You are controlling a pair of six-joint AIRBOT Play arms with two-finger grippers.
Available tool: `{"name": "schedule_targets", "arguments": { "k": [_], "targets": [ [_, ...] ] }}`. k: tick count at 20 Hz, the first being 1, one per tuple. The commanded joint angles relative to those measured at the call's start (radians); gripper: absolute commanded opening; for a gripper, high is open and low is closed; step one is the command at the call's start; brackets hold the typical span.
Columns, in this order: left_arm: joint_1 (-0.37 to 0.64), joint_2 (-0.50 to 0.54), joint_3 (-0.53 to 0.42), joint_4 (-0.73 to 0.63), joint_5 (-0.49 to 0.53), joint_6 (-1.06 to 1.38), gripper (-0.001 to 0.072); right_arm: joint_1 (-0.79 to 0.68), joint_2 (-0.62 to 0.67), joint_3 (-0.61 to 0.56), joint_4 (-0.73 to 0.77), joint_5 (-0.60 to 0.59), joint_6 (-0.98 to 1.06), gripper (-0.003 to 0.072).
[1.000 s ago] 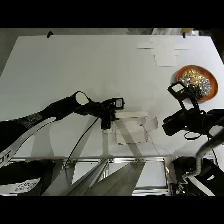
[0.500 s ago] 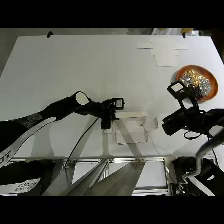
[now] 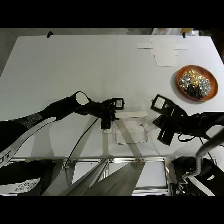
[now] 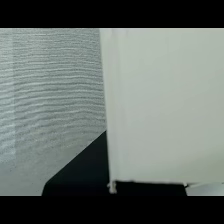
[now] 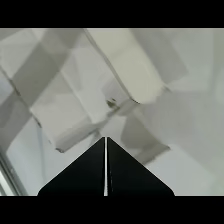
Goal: Fold the box and place the chain.
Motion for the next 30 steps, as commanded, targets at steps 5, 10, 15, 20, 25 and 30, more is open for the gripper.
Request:
{"name": "schedule_targets", "arguments": {
  "k": [5, 10, 15, 20, 25, 30],
  "targets": [
    [-0.001, 0.0, -0.001, 0.0, 0.0, 0.0, 0.0009, 0.04, -0.007, -0.076, 0.11, -0.014, -0.285, 0.002],
    [-0.001, 0.0, -0.001, 0.0, 0.0, 0.0, 0.0009, 0.12, 0.016, -0.245, 0.026, -0.194, -0.545, 0.0019],
    [-0.001, 0.0, -0.001, 0.0, 0.0, 0.0, 0.0009, 0.144, 0.054, -0.369, 0.023, -0.332, -0.636, 0.0474],
    [-0.001, 0.0, -0.001, 0.0, 0.0, 0.0, 0.0009, 0.144, 0.053, -0.417, 0.069, -0.322, -0.633, 0.048],
    [-0.001, 0.0, -0.001, 0.0, 0.0, 0.0, 0.0009, 0.206, 0.05, -0.43, 0.094, -0.348, -0.633, 0.048],
    [-0.001, 0.0, -0.001, 0.0, 0.0, 0.0, 0.0009, 0.205, -0.024, -0.433, -0.011, -0.489, -0.581, 0.048]
  ]
}}
